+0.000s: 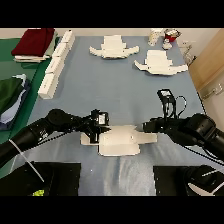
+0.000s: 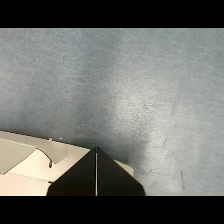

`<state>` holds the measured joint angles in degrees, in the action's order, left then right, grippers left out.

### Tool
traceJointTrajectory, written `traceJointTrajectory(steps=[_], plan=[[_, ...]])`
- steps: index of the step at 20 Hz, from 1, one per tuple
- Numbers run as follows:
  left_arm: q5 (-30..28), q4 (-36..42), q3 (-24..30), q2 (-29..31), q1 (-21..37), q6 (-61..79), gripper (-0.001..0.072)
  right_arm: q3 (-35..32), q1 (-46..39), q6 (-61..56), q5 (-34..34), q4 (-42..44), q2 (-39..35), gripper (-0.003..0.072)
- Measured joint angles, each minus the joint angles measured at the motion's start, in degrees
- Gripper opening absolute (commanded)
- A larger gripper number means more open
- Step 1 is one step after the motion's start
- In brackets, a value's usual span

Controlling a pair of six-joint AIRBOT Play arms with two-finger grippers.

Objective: Fold the box.

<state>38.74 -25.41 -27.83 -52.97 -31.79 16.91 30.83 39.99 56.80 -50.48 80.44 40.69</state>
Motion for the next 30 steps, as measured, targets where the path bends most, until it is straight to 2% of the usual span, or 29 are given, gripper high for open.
traceJointTrajectory(steps=[5,8,9,10,11,12,15,18,22,27,30], plan=[[2.12,0.85,-0.50,-1.66,0.59,0.17,0.0013,0.00,1.92,8.04,-2.75,6.56,-0.11,0.0000],[2.58,1.11,-0.57,-1.97,0.66,0.20,0.0014,0.02,9.44,14.95,-4.42,10.80,-0.24,0.0002],[2.62,1.11,-0.57,-2.08,0.66,0.20,0.0014,0.02,13.29,16.37,-4.83,10.84,-0.26,0.0047],[2.69,1.16,-0.57,-2.21,0.66,0.20,0.0014,0.02,17.09,17.27,-5.14,10.47,-0.22,0.0330],[2.73,1.18,-0.57,-2.38,0.66,0.20,0.0014,0.02,21.20,18.12,-5.35,9.70,0.02,0.0513],[2.80,1.25,-0.57,-2.58,0.66,0.17,0.0015,0.00,24.81,18.64,-5.55,8.98,0.46,0.0594],[3.04,1.36,-0.59,-3.02,0.66,0.17,0.0015,-0.24,33.00,19.63,-6.03,5.97,3.23,0.0597],[3.23,1.42,-0.63,-3.45,0.66,0.04,0.0014,-0.39,36.52,20.06,-6.10,3.69,7.48,0.0597],[3.58,1.44,-0.63,-3.74,0.66,0.02,0.0015,-0.39,38.07,19.37,-5.64,-1.01,11.72,0.0597],[3.85,1.22,-0.63,-3.80,0.72,-0.83,0.0015,-0.28,38.47,7.23,-5.57,-12.66,13.22,0.0596],[3.87,0.68,-0.63,-3.80,0.72,-1.99,0.0015,-0.11,38.49,2.54,-5.77,-16.72,12.66,0.0596]])
